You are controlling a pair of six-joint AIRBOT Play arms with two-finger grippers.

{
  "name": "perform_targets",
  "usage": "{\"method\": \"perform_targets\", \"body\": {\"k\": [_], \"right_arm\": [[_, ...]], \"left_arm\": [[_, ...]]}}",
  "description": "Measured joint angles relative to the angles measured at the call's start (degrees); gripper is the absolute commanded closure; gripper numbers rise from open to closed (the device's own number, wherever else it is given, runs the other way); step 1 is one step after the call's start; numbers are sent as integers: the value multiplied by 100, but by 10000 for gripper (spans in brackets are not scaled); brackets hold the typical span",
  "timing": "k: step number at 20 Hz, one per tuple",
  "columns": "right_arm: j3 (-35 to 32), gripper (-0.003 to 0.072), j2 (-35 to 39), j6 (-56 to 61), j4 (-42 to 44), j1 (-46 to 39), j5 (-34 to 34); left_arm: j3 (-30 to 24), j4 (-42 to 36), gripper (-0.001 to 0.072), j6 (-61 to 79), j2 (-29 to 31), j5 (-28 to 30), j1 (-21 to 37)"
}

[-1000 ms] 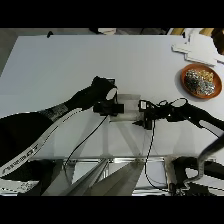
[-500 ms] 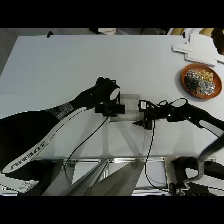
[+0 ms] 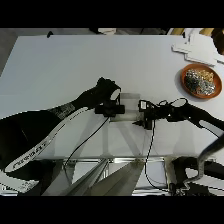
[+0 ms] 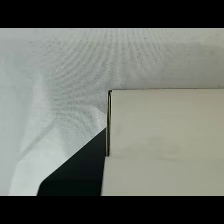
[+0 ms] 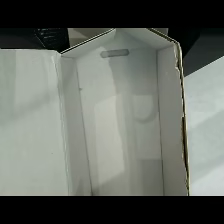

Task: Fold the box and place the chain.

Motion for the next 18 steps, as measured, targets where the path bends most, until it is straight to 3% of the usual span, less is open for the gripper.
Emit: {"method": "perform_targets", "body": {"k": [2,5,11,14,15,16,18], "right_arm": [[0,391,0,-2,0,0,0],[0,391,0,-2,0,0,2],[0,391,0,-2,2,0,0],[0,391,2,0,2,0,0],[0,391,2,-2,2,0,2],[0,391,0,-2,0,0,0],[0,391,0,-2,2,0,0]], "left_arm": [[0,2,691,-11,0,-7,0],[-2,-4,544,-15,-7,-46,0],[0,-15,532,-24,9,-63,7],[0,-15,570,-22,11,-74,9],[0,-15,678,-20,11,-81,9],[0,-42,706,-20,11,-68,9],[2,-35,706,-15,13,-72,9]]}}
